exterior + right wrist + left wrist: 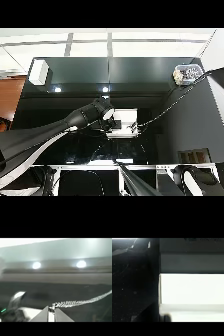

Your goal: Fold the box and place the chain.

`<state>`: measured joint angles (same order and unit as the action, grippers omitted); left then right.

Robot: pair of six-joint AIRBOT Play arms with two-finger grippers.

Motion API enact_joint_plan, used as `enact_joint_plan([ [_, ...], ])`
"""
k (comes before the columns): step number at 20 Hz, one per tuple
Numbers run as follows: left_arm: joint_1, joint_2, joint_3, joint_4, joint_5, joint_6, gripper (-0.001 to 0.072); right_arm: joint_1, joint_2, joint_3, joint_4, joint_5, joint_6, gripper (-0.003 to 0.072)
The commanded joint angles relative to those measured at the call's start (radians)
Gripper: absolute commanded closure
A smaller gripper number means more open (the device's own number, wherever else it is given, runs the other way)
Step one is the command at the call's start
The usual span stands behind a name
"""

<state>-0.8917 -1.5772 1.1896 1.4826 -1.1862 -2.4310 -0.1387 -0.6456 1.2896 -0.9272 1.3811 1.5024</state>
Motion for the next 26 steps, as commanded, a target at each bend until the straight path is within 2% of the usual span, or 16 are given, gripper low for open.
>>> enact_joint_plan([
  [1, 0.001, 0.0, 0.0, 0.0, 0.0, 0.0, 0.0681, 0.084, 0.015, -0.05, 0.097, 0.036, -0.004, 0.0661],
  [4, 0.001, 0.0, 0.0, 0.0, 0.0, 0.0, 0.0681, 0.204, 0.015, -0.172, 0.125, -0.032, -0.001, 0.0661],
  [8, 0.001, 0.0, 0.0, 0.0, 0.0, 0.0, 0.0681, 0.398, 0.006, -0.383, 0.227, -0.272, 0.008, 0.0661],
  [11, 0.001, 0.0, 0.0, 0.0, 0.0, 0.0, 0.0681, 0.54, -0.025, -0.493, 0.176, -0.399, 0.008, 0.0661],
  [14, 0.001, 0.0, 0.0, 0.0, 0.0, 0.0, 0.0681, 0.617, -0.092, -0.548, 0.167, -0.494, 0.008, 0.0661],
  [19, 0.001, 0.0, 0.0, 0.0, 0.0, 0.0, 0.0681, 0.631, -0.185, -0.551, 0.154, -0.51, 0.008, 0.0659],
  [20, 0.001, 0.0, 0.0, 0.0, 0.0, 0.0, 0.0681, 0.621, -0.183, -0.55, 0.142, -0.505, 0.017, 0.059],
  [21, 0.001, 0.0, 0.0, 0.0, 0.0, 0.0, 0.0681, 0.594, -0.183, -0.546, 0.14, -0.483, 0.025, 0.0393],
  [22, 0.001, 0.0, 0.0, 0.0, 0.0, 0.0, 0.0681, 0.552, -0.182, -0.539, 0.137, -0.439, 0.023, 0.0337],
  [26, 0.001, 0.0, 0.0, 0.0, 0.0, 0.0, 0.0681, 0.326, -0.161, -0.504, 0.027, -0.3, -0.001, 0.0338],
])
